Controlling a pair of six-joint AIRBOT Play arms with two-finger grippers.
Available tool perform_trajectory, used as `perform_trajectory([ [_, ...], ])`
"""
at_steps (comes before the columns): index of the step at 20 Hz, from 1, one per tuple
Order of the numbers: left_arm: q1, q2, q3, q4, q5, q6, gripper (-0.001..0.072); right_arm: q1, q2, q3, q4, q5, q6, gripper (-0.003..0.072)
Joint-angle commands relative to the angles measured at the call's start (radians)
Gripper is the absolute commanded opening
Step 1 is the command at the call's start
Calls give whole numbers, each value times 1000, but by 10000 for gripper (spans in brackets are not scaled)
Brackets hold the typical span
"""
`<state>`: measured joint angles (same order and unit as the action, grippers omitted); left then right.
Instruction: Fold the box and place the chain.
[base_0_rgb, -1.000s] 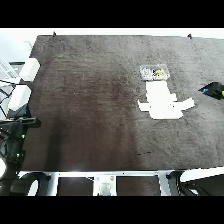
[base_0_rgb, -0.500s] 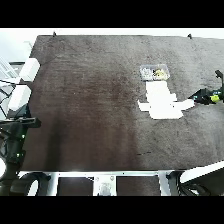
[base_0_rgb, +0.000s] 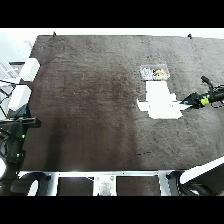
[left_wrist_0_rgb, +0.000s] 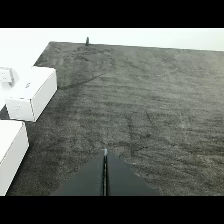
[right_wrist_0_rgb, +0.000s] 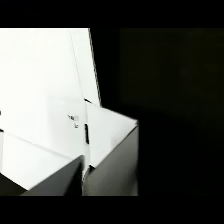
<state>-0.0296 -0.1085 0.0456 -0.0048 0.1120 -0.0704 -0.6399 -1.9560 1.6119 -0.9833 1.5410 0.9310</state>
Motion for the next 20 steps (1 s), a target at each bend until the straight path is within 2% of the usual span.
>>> perform_trajectory([
  [1,0,0,0,0,0,0,22,22,-29,-2,16,13,-42,332],
  [3,0,0,0,0,0,0,22,22,-31,-8,62,32,-81,12],
  [7,0,0,0,0,0,0,22,27,-26,-15,162,169,-93,6],
  [9,0,0,0,0,0,0,22,44,17,-87,249,163,-95,6],
  [13,0,0,0,0,0,0,22,143,162,-349,412,23,-125,6],
  [16,0,0,0,0,0,0,22,274,246,-515,507,-111,-124,6],
  [20,0,0,0,0,0,0,22,485,255,-537,570,-276,-124,6],
])
